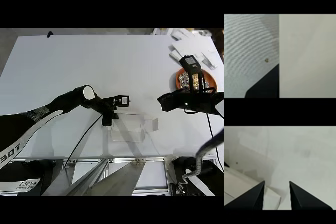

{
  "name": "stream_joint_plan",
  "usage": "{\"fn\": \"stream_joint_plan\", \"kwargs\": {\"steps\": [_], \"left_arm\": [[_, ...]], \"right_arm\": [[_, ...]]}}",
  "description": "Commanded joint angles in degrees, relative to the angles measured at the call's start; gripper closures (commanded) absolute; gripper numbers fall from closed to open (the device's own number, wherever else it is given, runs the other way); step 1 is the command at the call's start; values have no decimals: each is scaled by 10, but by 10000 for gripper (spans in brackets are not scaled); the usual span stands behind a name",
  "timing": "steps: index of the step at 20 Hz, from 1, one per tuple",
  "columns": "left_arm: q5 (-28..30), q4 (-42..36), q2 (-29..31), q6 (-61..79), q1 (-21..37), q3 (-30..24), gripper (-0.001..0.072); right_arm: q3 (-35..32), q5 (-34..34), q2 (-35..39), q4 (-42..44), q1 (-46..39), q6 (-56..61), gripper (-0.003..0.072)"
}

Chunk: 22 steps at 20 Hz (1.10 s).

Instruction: Fold the box and place the chain.

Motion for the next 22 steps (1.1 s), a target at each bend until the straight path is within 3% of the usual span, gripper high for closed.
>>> {"fn": "stream_joint_plan", "kwargs": {"steps": [1,16,22], "left_arm": [[-2,4,-2,1,-1,0,700],[-1,4,1,1,-1,0,702],[41,2,1,-35,-1,0,707]], "right_arm": [[0,10,0,0,0,0,349],[0,10,0,0,0,0,349],[0,10,0,0,0,-1,349]]}}
